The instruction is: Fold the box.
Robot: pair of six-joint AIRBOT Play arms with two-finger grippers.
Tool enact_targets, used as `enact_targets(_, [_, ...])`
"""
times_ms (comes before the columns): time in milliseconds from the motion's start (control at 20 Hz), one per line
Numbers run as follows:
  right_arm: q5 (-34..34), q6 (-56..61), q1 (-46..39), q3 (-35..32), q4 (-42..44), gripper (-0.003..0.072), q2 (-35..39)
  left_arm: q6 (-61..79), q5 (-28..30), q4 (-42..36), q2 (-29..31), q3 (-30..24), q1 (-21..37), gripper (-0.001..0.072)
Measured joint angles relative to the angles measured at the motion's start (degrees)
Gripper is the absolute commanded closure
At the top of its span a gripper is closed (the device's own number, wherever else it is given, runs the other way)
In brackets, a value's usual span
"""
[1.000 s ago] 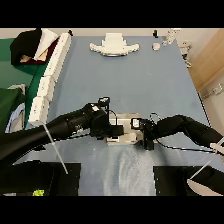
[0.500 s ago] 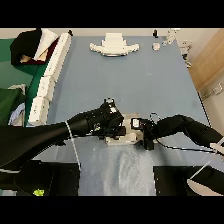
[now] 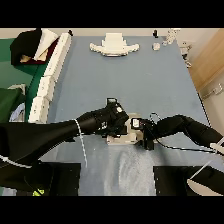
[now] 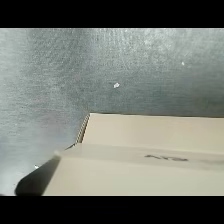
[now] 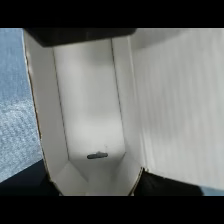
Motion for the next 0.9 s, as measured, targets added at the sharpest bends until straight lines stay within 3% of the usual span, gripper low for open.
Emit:
enact_targets(100, [0.0,0.0,0.0,0.0,0.0,0.0162,0.0,-0.1,-1.0,0.2,-0.5,0.2,-0.3,0.0697])
enact_targets(400, [0.0,0.0,0.0,0.0,0.0,0.0161,0.0,-0.6,-1.5,0.3,-1.7,0.5,-0.8,0.069])
enact_targets(500, [0.0,0.0,0.0,0.0,0.0,0.0161,0.0,-0.6,-1.6,-0.4,-2.0,0.4,-0.9,0.0163])
enact_targets(900, [0.0,0.0,0.0,0.0,0.0,0.0161,0.0,-0.7,-1.9,-0.2,-1.9,0.6,-0.9,0.0188])
